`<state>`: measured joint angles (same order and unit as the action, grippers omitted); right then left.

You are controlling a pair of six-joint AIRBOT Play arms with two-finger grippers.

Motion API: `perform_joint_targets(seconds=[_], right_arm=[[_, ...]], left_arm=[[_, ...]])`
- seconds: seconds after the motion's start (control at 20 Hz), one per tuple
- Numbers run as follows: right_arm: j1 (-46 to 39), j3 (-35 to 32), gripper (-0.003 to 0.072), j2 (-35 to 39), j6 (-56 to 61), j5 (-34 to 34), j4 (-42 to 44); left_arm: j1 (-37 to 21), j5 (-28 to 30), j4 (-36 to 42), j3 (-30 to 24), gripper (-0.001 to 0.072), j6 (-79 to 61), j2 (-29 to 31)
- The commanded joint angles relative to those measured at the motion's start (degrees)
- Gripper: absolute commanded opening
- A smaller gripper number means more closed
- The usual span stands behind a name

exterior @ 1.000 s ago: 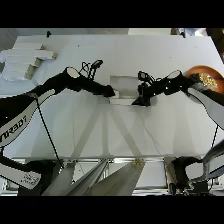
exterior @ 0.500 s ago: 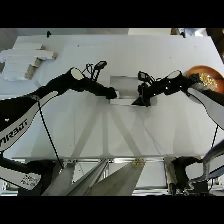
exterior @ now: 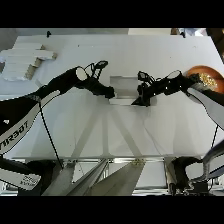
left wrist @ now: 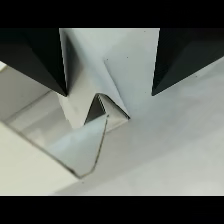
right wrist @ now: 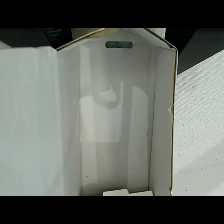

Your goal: Fold the box and place the chain.

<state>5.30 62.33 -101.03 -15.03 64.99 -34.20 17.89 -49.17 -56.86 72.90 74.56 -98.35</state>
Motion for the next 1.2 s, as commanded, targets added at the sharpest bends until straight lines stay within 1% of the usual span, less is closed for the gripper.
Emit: perform_joint_targets(seconds=[0.0,0.1,0.2,0.3,0.35,0.45,0.55,0.7,0.95,1.05,1.15], right_arm=[[0.0,0.0,0.0112,0.0,0.0,0.0,-0.1],[0.0,0.0,0.0112,0.0,0.0,0.0,-0.1],[0.0,0.0,0.0112,0.0,0.0,0.0,-0.1],[0.0,0.0,0.0112,0.0,0.0,0.0,-0.1],[0.0,0.0,0.0112,0.0,0.0,0.0,-0.1],[0.0,0.0,0.0112,0.0,0.0,0.0,-0.1],[0.0,0.0,0.0112,0.0,0.0,0.0,-0.1],[0.0,0.0,0.0112,0.0,0.0,0.0,-0.1],[0.0,0.0,0.0112,0.0,0.0,0.0,-0.1],[0.0,0.0,0.0112,0.0,0.0,0.0,-0.1],[0.0,0.0,0.0112,0.0,0.0,0.0,-0.1]], left_arm=[[0.8,-1.2,-5.6,2.1,0.0490,6.8,0.1],[1.6,-1.9,-5.9,2.1,0.0474,7.1,0.1],[2.3,-2.6,-7.2,2.3,0.0436,10.4,0.1],[2.7,-4.0,-9.1,3.1,0.0430,14.6,0.0],[2.9,-5.0,-9.8,3.7,0.0389,16.0,0.0],[3.6,-7.0,-11.7,5.2,0.0389,18.4,0.0],[4.6,-7.1,-13.5,6.2,0.0390,22.5,0.0],[6.5,-7.8,-16.1,6.3,0.0390,27.4,-0.5],[8.6,-12.8,-23.2,6.3,0.0390,35.2,-1.6],[8.7,-14.1,-23.8,6.3,0.0389,37.2,-1.6],[8.8,-14.1,-23.6,6.3,0.0388,39.5,-1.6]])
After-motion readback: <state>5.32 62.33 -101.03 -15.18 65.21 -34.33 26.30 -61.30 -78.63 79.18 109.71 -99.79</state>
